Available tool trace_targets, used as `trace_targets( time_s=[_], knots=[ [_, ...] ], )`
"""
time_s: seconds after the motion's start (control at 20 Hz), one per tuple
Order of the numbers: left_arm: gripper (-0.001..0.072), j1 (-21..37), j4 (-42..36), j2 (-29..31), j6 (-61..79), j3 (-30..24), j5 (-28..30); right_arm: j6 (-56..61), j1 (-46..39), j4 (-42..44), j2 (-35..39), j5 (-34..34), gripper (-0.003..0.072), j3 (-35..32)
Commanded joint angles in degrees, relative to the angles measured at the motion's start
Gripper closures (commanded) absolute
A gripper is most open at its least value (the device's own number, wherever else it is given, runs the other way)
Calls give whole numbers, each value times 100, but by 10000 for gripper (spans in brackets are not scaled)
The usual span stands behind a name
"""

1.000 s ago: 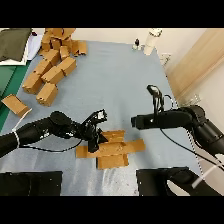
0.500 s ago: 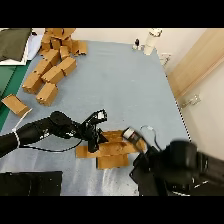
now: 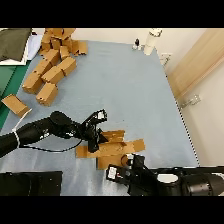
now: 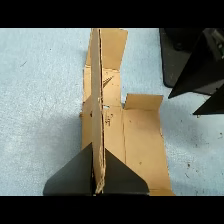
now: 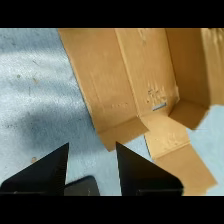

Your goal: Fold the box.

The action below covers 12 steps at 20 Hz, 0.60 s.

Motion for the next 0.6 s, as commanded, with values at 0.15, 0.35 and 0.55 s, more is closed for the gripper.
trace_targets(
  time_s=[0.15,0.35,0.55],
  knots=[
    [699,0,2,4,0,-2,-4,2,120,-369,-896,673,236,-63],
    [699,0,2,4,0,-2,-11,33,109,-778,-1172,721,242,-63],
    [699,2,2,4,0,-2,-2,332,109,-1016,-1167,704,242,-42]
  ],
)
